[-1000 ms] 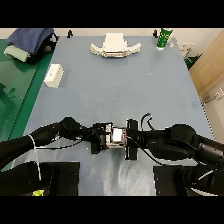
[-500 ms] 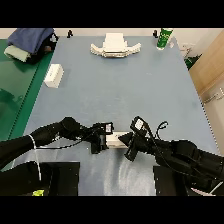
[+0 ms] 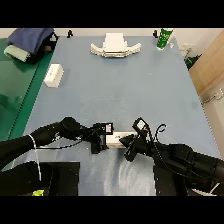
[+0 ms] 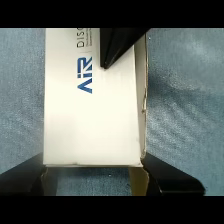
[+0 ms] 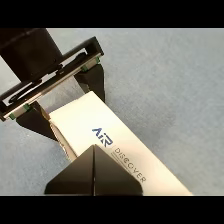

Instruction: Fold the box.

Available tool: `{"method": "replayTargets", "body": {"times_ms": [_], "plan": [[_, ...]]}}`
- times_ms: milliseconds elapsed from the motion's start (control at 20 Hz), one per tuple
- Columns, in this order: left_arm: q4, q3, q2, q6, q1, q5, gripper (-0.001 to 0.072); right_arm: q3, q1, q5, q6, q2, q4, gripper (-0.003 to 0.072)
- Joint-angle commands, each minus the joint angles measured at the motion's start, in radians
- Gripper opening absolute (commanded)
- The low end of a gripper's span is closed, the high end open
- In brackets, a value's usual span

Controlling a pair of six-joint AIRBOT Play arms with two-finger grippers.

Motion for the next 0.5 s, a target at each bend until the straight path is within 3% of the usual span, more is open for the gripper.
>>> {"method": "replayTargets", "body": {"times_ms": [0,450], "plan": [[0.000,0.000,-0.001,-0.001,0.000,0.000,0.0527,-0.029,0.020,0.037,0.037,-0.006,0.004,0.0002],[0.000,0.000,-0.001,-0.001,0.000,0.000,0.0527,-0.042,0.021,0.055,0.051,-0.045,0.004,0.0002]]}}
